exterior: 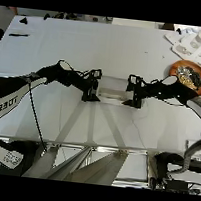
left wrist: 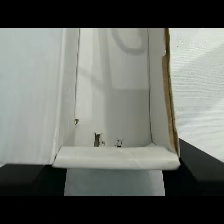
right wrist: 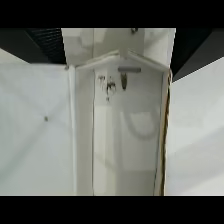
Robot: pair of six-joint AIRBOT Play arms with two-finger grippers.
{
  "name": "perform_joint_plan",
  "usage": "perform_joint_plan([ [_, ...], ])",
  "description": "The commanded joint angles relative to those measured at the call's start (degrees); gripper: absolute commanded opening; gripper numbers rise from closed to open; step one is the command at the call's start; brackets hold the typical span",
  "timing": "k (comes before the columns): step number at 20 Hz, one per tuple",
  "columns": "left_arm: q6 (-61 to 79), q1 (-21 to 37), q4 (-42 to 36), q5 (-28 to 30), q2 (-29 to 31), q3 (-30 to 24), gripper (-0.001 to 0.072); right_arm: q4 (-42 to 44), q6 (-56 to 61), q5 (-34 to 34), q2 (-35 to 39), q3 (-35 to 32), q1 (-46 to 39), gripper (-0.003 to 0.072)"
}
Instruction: Fold the box and place the chain.
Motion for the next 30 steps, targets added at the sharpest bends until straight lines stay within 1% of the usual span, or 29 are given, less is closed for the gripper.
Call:
perform_joint_plan([
  [1, 0.02, 0.0, 0.0, 0.0, -0.02, 0.02, 0.023, -10.03, 7.65, -1.75, 3.56, 0.07, -0.02, 0.0698],
  [6, 0.02, 0.0, 0.0, 0.0, -0.02, 0.02, 0.023, -17.62, 15.34, -1.42, 8.39, 0.07, -0.02, 0.0695],
  [7, 0.02, 0.0, -0.02, 0.0, -0.02, 0.02, 0.023, -19.26, 16.98, -1.27, 9.25, 0.07, -0.02, 0.0674],
  [8, 0.02, 0.0, -0.02, 0.0, -0.02, 0.02, 0.023, -20.57, 19.21, -1.18, 10.23, 0.07, -0.02, 0.0621],
  [9, 0.02, 0.0, -0.02, 0.0, -0.02, 0.02, 0.023, -20.94, 20.81, -0.98, 11.28, 0.07, 0.0, 0.0541],
  [12, 0.02, 0.0, -0.02, 0.02, -0.02, 0.02, 0.023, -20.9, 24.48, 2.4, 15.5, 0.07, 0.0, 0.0114],
  [13, 0.02, 0.0, -0.02, 0.0, -0.02, 0.02, 0.023, -20.61, 25.57, 3.8, 17.11, 0.09, 0.0, 0.0007],
  [15, 0.02, 0.0, -0.02, 0.0, -0.02, 0.02, 0.023, -16.87, 28.72, 5.2, 18.97, 0.11, 0.0, 0.0008],
  [16, 0.02, 0.0, -0.02, 0.02, -0.02, 0.02, 0.023, -13.29, 29.27, 5.27, 19.3, 0.11, 0.0, 0.0007],
  [18, 0.02, 0.0, -0.02, 0.0, -0.02, 0.02, 0.023, -5.99, 29.31, 4.7, 19.04, 0.11, 0.0, 0.0006],
  [19, 0.02, 0.0, -0.02, 0.0, -0.02, 0.02, 0.023, -3.23, 29.29, 3.3, 18.67, 0.11, 0.0, 0.0005],
  [21, 0.02, 0.0, -0.02, 0.0, -0.02, 0.02, 0.023, 1.09, 29.27, -1.2, 17.29, 0.11, 0.0, 0.0003],
  [22, 0.02, 0.0, -0.02, 0.0, -0.02, 0.02, 0.023, 5.14, 28.24, -3.06, 15.74, 0.11, 0.07, 0.0003],
  [24, 0.02, 0.0, -0.02, 0.0, -0.02, 0.02, 0.023, 14.4, 21.92, -4.02, 11.91, 0.11, 0.5, 0.0002],
  [25, 0.02, 0.0, -0.02, 0.0, -0.02, 0.02, 0.023, 17.38, 20.31, -5.84, 9.77, 0.13, 1.14, 0.0002],
  [28, 0.02, 0.02, -0.02, 0.0, -0.02, 0.02, 0.023, 20.92, 19.02, -15.32, 2.51, 0.24, 2.45, 0.0003],
  [30, 0.02, 0.0, -0.02, 0.0, -0.02, 0.02, 0.023, 24.09, 18.99, -20.98, -0.98, 0.24, 2.4, 0.0003],
])
